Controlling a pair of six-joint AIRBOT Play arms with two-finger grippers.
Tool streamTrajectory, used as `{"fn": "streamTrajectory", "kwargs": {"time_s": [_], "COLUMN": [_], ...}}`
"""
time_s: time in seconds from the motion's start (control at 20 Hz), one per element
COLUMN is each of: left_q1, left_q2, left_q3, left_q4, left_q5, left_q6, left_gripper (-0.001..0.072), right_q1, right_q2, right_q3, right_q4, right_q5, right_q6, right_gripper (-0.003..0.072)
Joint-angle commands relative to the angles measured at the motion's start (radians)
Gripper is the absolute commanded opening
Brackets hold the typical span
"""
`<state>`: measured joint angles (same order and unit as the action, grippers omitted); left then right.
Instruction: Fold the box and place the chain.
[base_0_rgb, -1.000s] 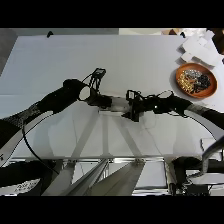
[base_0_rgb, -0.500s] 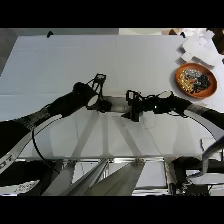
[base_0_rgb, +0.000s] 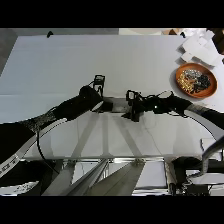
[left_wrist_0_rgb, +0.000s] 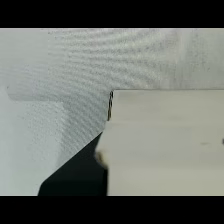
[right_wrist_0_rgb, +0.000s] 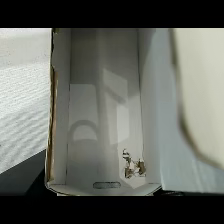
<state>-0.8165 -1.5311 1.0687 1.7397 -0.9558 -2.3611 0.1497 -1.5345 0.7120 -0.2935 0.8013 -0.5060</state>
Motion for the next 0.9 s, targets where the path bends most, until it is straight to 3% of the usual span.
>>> {"fn": "streamTrajectory", "kwargs": {"time_s": [0.0, 0.05, 0.1, 0.2, 0.25, 0.6, 0.85], "left_q1": [-0.004, -0.004, -0.003, -0.002, 0.003, 0.050, 0.099], "left_q2": [0.000, 0.001, 0.002, 0.004, 0.011, 0.168, 0.275], "left_q3": [0.000, 0.000, 0.000, 0.000, 0.000, 0.000, -0.001], "left_q4": [-0.011, -0.017, -0.027, -0.035, -0.060, -0.158, -0.444], "left_q5": [-0.001, -0.005, -0.014, -0.039, -0.046, -0.044, -0.187], "left_q6": [-0.029, -0.030, -0.029, -0.029, -0.019, 0.145, 0.634], "left_gripper": [0.0011, 0.0019, 0.0113, 0.0371, 0.0394, 0.0394, 0.0393], "right_q1": [0.000, 0.000, 0.000, 0.000, 0.000, 0.000, 0.000], "right_q2": [0.000, 0.000, 0.000, 0.000, 0.000, 0.000, 0.000], "right_q3": [0.001, 0.000, 0.000, 0.000, 0.000, 0.001, 0.001], "right_q4": [0.002, 0.002, 0.002, 0.002, 0.002, 0.002, 0.002], "right_q5": [-0.001, -0.001, -0.001, -0.001, 0.000, -0.001, 0.000], "right_q6": [0.000, 0.000, 0.000, 0.000, 0.000, 0.000, 0.000], "right_gripper": [0.0519, 0.0519, 0.0519, 0.0519, 0.0519, 0.0519, 0.0519]}}
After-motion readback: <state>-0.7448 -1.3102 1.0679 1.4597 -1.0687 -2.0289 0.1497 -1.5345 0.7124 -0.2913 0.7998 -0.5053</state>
